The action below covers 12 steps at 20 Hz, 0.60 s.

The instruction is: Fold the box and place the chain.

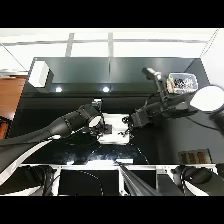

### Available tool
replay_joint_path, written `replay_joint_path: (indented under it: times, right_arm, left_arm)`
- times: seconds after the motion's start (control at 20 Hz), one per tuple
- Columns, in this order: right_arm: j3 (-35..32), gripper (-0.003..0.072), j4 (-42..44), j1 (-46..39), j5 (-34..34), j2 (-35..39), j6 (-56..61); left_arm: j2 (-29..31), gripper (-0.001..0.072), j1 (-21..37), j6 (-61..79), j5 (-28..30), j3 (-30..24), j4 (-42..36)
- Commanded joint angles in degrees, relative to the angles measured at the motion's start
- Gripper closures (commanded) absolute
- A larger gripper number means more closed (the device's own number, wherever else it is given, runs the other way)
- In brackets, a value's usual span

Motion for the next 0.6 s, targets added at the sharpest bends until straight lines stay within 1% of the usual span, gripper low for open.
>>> replay_joint_path:
  times: [0.0, 0.15, 0.2, 0.25, 0.3, 0.35, 0.45, 0.5, 0.55]
  right_arm:
    - [-3.82, 0.0678, 0.44, 2.23, -5.2, -3.37, 0.02]
    - [-3.82, 0.0673, -0.07, 1.95, -5.2, -4.72, -2.1]
    - [-3.76, 0.0563, 0.26, 0.83, -4.0, -4.72, -2.16]
    - [-3.74, 0.0225, 0.22, -0.48, -2.01, -4.72, -2.45]
    - [-3.61, 0.014, 0.22, -2.23, 1.01, -4.7, -4.22]
    - [-3.23, 0.014, 0.2, -4.35, 4.72, -4.57, -6.95]
    - [-3.21, 0.0141, -1.27, -9.25, 9.31, -2.97, -11.54]
    - [-3.37, 0.0141, -3.13, -11.74, 9.79, -1.73, -14.47]
    - [-4.13, 0.0141, -3.37, -14.4, 9.99, 0.07, -21.44]
  left_arm:
    - [-0.02, 0.0685, -0.02, 0.0, -0.02, -0.02, 0.02]
    - [-0.02, 0.0685, -0.02, 0.02, 0.0, -0.02, 0.04]
    - [-0.02, 0.0685, -0.02, 0.0, 0.0, -0.02, 0.04]
    - [-0.02, 0.0685, -0.02, 0.0, 0.0, -0.02, 0.02]
    - [-0.02, 0.0685, -0.02, 0.0, 0.0, -0.02, 0.02]
    - [-0.02, 0.0685, -0.02, 0.0, 0.0, -0.02, 0.02]
    - [-0.02, 0.0685, -0.02, 0.0, -0.02, -0.02, 0.02]
    - [-0.02, 0.0684, -0.02, 0.02, -0.02, -0.02, 0.02]
    - [-0.02, 0.0684, -0.02, 0.0, -0.02, -0.02, 0.02]
